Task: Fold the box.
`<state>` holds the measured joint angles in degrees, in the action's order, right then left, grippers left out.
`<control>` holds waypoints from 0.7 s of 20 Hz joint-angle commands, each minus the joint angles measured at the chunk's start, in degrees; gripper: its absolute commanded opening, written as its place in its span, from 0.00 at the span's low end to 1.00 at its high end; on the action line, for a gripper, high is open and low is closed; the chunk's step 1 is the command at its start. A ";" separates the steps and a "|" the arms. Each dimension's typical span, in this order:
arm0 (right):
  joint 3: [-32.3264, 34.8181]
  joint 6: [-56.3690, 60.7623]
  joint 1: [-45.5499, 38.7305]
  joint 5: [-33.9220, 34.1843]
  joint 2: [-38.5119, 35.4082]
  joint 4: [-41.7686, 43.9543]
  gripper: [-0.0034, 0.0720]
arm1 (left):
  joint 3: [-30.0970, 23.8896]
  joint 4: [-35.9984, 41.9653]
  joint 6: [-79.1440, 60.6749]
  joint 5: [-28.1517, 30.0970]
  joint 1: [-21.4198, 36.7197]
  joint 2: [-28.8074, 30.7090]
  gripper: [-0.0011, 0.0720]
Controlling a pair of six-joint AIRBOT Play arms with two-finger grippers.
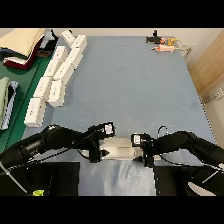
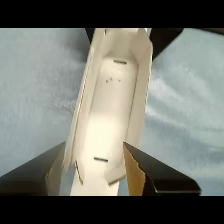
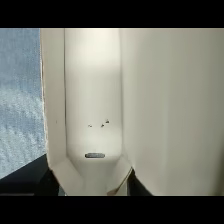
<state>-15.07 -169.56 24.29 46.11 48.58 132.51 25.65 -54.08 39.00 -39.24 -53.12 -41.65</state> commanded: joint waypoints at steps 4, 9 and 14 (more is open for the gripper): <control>0.02 0.02 -0.02 -0.15 0.04 -0.07 0.72 | 0.02 -18.03 31.04 -18.53 0.00 13.35 0.13; 0.02 0.02 -0.02 -0.15 0.02 -0.07 0.72 | 0.13 8.96 34.62 -10.01 -0.13 10.36 0.04; 0.02 0.02 -0.02 -0.15 0.02 -0.09 0.72 | 7.87 18.23 32.81 3.87 0.02 -3.08 0.04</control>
